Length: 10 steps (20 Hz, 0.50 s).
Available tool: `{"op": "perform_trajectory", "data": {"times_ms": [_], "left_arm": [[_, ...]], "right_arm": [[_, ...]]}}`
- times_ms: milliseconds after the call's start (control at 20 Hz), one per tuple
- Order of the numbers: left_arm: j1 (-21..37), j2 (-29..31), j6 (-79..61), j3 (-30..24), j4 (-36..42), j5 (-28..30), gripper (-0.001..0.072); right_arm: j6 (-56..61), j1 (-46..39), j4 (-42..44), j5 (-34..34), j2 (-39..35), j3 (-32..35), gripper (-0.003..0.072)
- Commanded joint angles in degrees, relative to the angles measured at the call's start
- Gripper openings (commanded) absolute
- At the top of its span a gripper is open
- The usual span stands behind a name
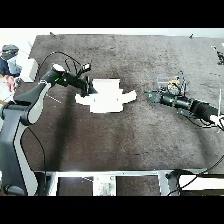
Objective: Fold the box and place the chain.
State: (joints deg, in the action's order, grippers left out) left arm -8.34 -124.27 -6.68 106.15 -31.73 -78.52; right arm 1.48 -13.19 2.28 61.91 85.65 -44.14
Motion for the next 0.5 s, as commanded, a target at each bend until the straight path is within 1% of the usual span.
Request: {"op": "perform_trajectory", "data": {"times_ms": [0, 150, 250, 350, 450], "left_arm": [[0.1, -0.3, -3.5, -0.3, -0.3, 1.9, 0.001], [1.0, -0.3, -5.9, -2.8, 3.3, 3.6, 0.001], [0.9, -0.3, -5.8, -2.8, 2.1, 4.2, 0.001], [0.9, -0.3, -5.8, -2.9, 1.9, 4.2, 0.0011], [0.9, -0.3, -5.8, -2.9, 1.7, 4.3, 0.0011]], "right_arm": [[-0.2, 0.3, -0.4, 0.7, 0.0, -0.1, 0.0295], [-0.6, 1.8, -2.1, 1.3, 0.0, -0.1, 0.0296], [-2.2, 3.0, -5.2, 1.1, 0.0, -0.9, 0.0297], [-3.7, 4.4, -6.3, 1.0, 0.0, -2.0, 0.0297], [-5.0, 7.1, -8.3, -1.0, 0.0, -3.8, 0.0297]]}}
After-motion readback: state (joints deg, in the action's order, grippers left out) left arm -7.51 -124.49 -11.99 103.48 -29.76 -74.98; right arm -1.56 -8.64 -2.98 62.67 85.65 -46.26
